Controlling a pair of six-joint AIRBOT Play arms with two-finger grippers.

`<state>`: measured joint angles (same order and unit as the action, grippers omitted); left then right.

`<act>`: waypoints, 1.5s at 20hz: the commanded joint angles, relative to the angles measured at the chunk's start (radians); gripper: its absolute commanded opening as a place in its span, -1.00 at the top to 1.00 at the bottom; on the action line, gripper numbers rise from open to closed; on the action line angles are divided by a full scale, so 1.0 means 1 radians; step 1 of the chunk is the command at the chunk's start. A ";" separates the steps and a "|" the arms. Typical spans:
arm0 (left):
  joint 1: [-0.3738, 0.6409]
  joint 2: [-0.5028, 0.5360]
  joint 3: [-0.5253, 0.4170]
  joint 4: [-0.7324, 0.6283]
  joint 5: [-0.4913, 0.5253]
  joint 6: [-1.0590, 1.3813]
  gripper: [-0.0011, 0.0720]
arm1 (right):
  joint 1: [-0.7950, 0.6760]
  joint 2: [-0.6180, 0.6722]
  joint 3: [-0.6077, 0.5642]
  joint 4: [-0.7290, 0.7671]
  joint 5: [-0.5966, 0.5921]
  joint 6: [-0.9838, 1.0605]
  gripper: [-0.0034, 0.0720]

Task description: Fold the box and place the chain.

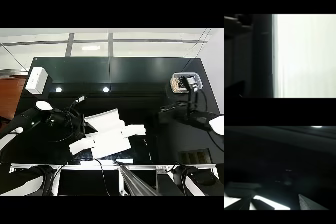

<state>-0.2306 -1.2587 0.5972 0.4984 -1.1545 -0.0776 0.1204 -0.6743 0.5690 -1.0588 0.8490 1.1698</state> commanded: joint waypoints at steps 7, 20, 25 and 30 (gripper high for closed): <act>-0.115 0.064 0.005 0.075 0.165 0.284 0.89 | -0.087 0.000 0.030 -0.038 0.058 -0.066 -0.18; -0.174 0.040 -0.004 0.204 0.289 0.200 0.89 | 0.076 -0.002 0.017 -0.043 0.113 -0.296 -0.95; -0.177 0.040 -0.004 0.327 0.287 0.043 0.89 | 0.100 -0.002 0.003 -0.045 0.071 -0.296 -0.95; -0.208 0.039 -0.004 0.356 0.299 0.032 0.89 | 0.100 -0.002 -0.030 -0.045 0.070 -0.296 -0.95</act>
<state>-0.4210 -1.2182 0.5938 0.8089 -0.8631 -0.0166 0.2176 -0.6765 0.5533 -1.1034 0.9257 0.8742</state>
